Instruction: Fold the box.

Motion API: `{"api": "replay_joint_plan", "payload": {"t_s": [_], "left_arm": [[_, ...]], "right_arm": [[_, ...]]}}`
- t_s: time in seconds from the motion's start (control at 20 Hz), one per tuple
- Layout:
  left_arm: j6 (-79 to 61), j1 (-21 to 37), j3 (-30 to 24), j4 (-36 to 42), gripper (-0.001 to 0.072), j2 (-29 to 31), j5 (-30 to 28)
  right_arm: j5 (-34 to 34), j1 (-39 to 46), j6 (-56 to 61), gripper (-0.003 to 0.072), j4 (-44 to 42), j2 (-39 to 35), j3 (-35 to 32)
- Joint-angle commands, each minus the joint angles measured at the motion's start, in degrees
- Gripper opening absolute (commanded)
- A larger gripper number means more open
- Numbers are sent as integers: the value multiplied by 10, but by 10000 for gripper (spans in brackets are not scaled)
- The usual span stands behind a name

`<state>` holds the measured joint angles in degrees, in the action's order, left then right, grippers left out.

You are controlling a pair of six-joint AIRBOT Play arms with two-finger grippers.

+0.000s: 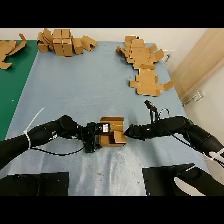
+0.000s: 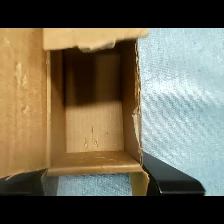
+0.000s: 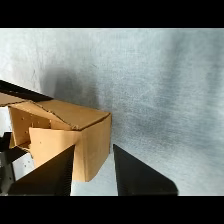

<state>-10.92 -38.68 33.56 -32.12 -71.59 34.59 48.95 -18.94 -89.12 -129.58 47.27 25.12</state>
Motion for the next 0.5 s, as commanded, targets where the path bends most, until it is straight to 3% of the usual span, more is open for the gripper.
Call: {"api": "replay_joint_plan", "payload": {"t_s": [0.0, 0.3, 0.45], "left_arm": [[0, 0, 1, 0, 467, 0, 0], [0, 0, 1, 0, 467, 0, 0], [0, 0, 1, 0, 467, 0, 0]], "right_arm": [[7, -5, 2, 379, -7, 8, 0], [-18, -54, 21, 368, 0, 22, 2], [-20, -101, 128, 335, 115, 24, 21]]}}
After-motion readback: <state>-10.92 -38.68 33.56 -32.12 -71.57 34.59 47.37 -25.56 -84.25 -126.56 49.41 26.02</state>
